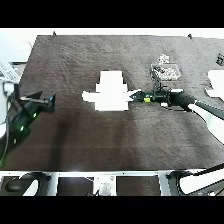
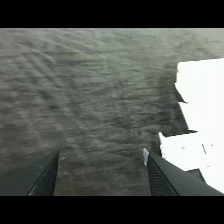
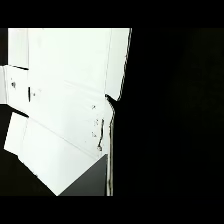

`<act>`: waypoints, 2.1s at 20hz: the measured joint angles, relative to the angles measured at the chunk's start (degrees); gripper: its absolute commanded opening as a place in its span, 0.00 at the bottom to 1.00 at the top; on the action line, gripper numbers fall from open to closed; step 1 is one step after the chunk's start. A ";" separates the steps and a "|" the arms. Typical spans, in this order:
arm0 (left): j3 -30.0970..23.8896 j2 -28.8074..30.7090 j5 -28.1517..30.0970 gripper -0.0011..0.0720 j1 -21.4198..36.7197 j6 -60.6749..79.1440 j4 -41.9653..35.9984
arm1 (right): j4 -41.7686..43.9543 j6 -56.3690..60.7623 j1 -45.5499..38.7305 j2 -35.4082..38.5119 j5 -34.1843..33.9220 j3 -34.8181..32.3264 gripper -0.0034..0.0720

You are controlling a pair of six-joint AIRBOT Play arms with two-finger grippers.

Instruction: Fold the box and place the chain.

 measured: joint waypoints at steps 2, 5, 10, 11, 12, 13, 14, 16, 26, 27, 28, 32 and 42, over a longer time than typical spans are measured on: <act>6.97 -9.84 -4.20 0.83 0.00 -0.28 0.07 | 0.00 -0.37 0.00 0.00 -0.31 0.00 0.05; 18.60 -23.69 -11.30 0.83 0.00 -5.25 2.86 | 0.00 -0.74 0.00 -0.02 -0.72 0.00 0.05; 42.64 -43.82 -26.32 0.83 0.00 -27.28 22.36 | 0.00 -1.01 0.00 -0.20 -1.05 0.00 0.05; 47.82 -47.47 -29.68 0.83 0.00 -31.80 26.18 | -0.02 -1.05 0.00 -0.24 -1.07 0.00 0.05; 52.41 -50.62 -32.72 0.83 0.00 -35.47 29.07 | 0.00 -1.16 0.00 -0.24 -1.07 0.00 0.05; 57.20 -53.88 -35.76 0.83 0.00 -38.95 31.50 | 0.00 -1.18 0.00 -0.26 -1.11 0.00 0.05; 61.75 -56.87 -38.56 0.83 -0.04 -41.97 33.27 | 0.00 -1.20 0.00 -0.31 -1.18 0.00 0.05; 69.85 -62.23 -43.65 0.83 -0.31 -46.82 35.89 | -0.07 -1.22 0.00 -0.50 -1.31 0.00 0.05; 90.84 -79.19 -53.27 0.83 -5.38 -58.51 41.18 | -0.35 -1.27 0.00 -0.70 -1.53 0.02 0.05; 91.21 -79.95 -53.29 0.83 -6.01 -58.80 41.29 | -0.37 -1.29 0.00 -0.70 -1.53 0.02 0.05; 91.49 -80.70 -53.22 0.83 -6.60 -58.90 41.33 | -0.37 -1.29 0.00 -0.70 -1.53 0.02 0.05; 92.02 -82.73 -52.11 0.83 -8.11 -58.66 40.09 | -0.39 -1.31 0.00 -0.70 -1.55 0.02 0.05; 92.19 -85.55 -53.29 0.83 -8.96 -55.36 32.13 | -0.42 -1.31 0.00 -0.70 -1.53 0.00 0.06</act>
